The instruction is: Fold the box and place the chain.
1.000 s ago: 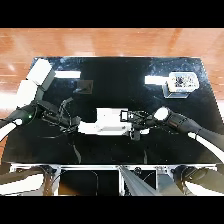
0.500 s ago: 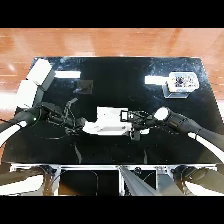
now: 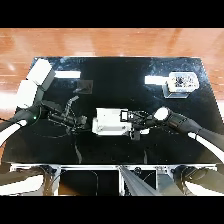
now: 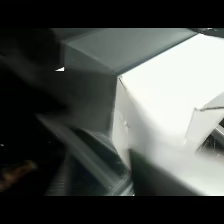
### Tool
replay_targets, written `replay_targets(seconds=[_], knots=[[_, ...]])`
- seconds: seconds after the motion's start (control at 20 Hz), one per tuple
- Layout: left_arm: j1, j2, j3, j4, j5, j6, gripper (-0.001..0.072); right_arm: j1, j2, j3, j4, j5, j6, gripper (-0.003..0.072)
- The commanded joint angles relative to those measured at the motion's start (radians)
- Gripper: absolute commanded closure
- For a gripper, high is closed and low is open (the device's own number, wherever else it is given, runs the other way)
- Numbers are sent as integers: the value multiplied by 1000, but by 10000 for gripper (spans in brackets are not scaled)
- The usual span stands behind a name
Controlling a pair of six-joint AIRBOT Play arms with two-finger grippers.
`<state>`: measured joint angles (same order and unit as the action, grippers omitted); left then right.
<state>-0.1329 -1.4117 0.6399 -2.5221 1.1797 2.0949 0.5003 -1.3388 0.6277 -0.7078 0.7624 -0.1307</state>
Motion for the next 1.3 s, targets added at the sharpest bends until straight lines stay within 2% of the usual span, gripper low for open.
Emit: replay_targets(seconds=[0.0,0.25,0.35,0.6,0.8,1.25], knots=[[0,2,21,2,53,-5,202,1,0,0,0,0,0,205],[-5,27,68,7,59,-25,200,1,0,0,0,0,0,205],[-27,34,85,10,63,-28,82,1,0,0,0,0,0,205],[-98,34,112,19,50,-70,84,1,0,0,0,0,0,205],[-137,34,148,98,35,-153,86,1,0,0,0,0,0,205],[-292,119,176,297,-158,-363,86,1,0,-5,0,0,3,205]])
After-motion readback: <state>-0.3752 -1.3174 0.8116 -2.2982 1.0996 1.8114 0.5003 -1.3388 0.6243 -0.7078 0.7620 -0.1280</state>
